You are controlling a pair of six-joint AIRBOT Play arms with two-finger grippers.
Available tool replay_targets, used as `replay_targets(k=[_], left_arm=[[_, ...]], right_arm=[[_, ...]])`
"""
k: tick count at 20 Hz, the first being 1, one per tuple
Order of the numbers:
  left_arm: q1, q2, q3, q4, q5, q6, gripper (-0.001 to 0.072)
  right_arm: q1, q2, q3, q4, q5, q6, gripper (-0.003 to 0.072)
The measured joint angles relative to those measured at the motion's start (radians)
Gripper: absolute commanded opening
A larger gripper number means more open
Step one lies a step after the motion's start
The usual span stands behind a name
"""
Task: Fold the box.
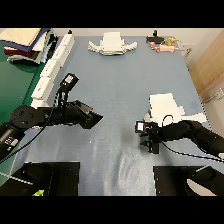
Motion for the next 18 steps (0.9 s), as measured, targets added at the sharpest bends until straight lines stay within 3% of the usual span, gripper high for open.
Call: replay_targets(k=[8,10,16,18], left_arm=[[0.0,0.0,0.0,0.0,0.0,0.0,0.0699],[0.0,0.0,0.0,0.0,0.0,0.0,0.0699],[0.0,0.0,0.0,0.0,0.007,0.0,0.0699],[0.0,0.0,0.0,0.0,0.029,0.0,0.0699]], right_arm=[[0.0,0.002,0.018,0.016,-0.004,0.006,0.0366],[0.0,0.01,0.057,0.043,-0.013,0.086,0.0366],[-0.014,0.052,0.229,0.019,-0.108,0.917,0.0366],[-0.016,0.06,0.26,0.01,-0.132,1.101,0.0364]])
